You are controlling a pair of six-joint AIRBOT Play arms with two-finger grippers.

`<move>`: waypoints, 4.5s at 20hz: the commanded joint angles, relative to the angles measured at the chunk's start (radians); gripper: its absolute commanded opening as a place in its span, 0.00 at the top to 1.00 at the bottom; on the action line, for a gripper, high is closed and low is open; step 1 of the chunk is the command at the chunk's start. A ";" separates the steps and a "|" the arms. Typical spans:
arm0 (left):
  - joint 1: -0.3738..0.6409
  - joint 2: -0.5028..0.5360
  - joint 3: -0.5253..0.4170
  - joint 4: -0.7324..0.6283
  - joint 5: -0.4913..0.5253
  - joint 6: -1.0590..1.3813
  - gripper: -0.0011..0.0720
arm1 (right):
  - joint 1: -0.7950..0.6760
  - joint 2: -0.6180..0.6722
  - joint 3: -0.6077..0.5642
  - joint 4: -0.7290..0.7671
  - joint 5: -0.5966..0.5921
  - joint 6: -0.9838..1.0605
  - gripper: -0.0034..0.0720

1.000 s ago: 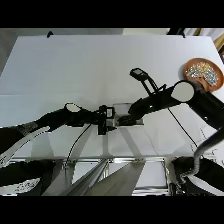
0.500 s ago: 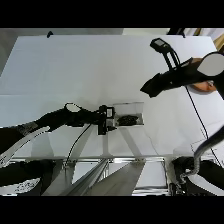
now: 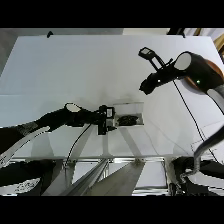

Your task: Fold the box and place the chain.

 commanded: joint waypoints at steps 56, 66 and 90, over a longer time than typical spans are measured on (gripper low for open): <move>0.000 0.001 0.001 0.000 0.000 0.000 0.64 | 0.310 0.254 -0.349 0.099 -0.011 -0.341 0.63; 0.000 0.001 0.001 0.000 0.000 0.000 0.64 | 0.311 0.254 -0.349 -0.026 -0.097 -0.250 0.63; 0.000 0.001 0.001 0.000 0.000 0.000 0.64 | 0.312 0.312 -0.357 0.024 -0.163 -0.252 0.67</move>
